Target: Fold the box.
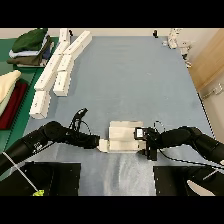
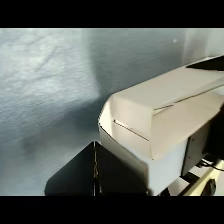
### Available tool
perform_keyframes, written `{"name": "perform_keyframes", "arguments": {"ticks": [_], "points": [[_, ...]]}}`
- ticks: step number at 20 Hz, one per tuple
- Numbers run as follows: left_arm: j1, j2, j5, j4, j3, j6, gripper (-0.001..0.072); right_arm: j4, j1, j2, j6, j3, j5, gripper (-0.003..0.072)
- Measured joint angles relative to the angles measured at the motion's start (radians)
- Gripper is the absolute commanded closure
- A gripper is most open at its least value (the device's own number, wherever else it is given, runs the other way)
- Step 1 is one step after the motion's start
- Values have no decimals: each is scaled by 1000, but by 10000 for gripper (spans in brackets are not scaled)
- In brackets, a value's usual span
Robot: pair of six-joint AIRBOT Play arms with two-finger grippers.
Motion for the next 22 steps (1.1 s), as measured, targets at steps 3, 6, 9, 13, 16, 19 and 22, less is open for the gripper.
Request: {"name": "perform_keyframes", "arguments": {"ticks": [3,6,9,13,16,19,22], "points": [[-1,0,-6,-47,18,40,312,0,0,0,0,0,0,198],[-2,0,-9,-71,30,54,309,0,0,0,0,0,0,199],[-2,0,-16,-81,36,56,309,0,0,0,0,0,0,199],[-3,0,-6,-99,39,58,310,0,0,0,0,0,0,199],[-27,-2,6,-105,48,28,310,0,0,0,0,0,0,198],[-77,-11,25,-8,81,-112,310,0,0,0,0,0,0,199],[-158,-47,29,139,143,-295,310,0,0,0,0,0,0,198]]}}
